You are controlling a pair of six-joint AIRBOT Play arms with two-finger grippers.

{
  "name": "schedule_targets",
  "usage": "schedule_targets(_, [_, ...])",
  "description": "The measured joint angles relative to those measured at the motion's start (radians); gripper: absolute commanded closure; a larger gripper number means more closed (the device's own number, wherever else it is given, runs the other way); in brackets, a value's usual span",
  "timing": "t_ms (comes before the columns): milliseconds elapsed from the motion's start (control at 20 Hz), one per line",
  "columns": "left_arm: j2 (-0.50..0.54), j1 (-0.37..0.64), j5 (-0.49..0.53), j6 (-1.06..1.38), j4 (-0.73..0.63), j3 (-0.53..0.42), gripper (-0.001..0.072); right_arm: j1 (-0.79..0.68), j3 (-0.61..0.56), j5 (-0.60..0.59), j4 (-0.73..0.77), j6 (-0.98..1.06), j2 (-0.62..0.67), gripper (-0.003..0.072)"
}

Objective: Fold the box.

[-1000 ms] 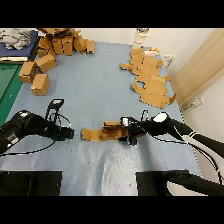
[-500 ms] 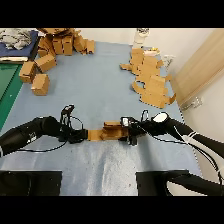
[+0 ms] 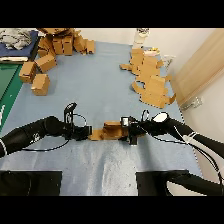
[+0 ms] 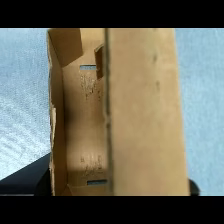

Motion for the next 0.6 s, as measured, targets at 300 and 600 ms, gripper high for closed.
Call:
schedule_targets(300, [-0.001,-0.001,0.005,0.108,-0.136,0.000,0.0699,0.000,0.000,0.001,0.001,0.000,0.000,0.0220])
schedule_targets(600, [-0.001,-0.001,-0.004,0.274,-0.349,0.005,0.0698,0.000,0.000,0.001,0.001,0.000,0.000,0.0220])
